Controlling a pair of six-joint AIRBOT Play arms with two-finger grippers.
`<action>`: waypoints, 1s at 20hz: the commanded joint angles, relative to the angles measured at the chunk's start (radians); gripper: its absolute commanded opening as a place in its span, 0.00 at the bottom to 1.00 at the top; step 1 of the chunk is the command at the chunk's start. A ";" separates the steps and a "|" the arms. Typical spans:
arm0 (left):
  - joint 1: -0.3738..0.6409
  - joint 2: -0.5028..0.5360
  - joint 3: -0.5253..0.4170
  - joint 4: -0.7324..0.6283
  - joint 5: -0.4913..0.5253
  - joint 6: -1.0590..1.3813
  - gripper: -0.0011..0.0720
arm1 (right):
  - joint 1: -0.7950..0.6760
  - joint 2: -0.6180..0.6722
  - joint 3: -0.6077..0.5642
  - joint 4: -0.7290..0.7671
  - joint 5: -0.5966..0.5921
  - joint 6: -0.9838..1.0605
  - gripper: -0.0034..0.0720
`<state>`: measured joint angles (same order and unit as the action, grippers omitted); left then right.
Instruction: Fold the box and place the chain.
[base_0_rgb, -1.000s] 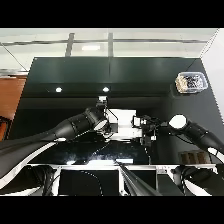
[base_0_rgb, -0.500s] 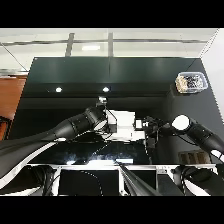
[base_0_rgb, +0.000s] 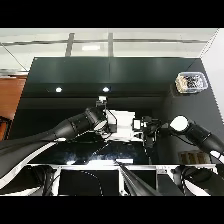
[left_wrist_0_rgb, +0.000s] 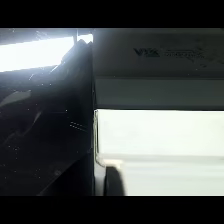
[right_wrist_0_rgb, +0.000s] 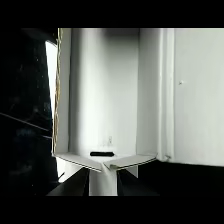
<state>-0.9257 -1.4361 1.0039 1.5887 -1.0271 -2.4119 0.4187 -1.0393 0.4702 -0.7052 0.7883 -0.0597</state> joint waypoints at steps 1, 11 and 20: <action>0.001 0.000 0.000 0.000 0.003 0.000 0.05 | 0.003 -0.021 0.000 0.117 -0.009 0.000 0.30; 0.001 0.000 0.000 0.000 0.002 0.000 0.05 | 0.003 -0.115 0.000 0.260 -0.014 0.000 0.30; 0.001 0.000 0.000 0.000 0.002 0.000 0.05 | -0.008 -0.103 0.002 0.246 -0.013 0.115 0.05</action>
<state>-0.9257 -1.4361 1.0039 1.5864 -1.0222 -2.4123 0.4179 -1.1507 0.4702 -0.4465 0.7727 -0.0257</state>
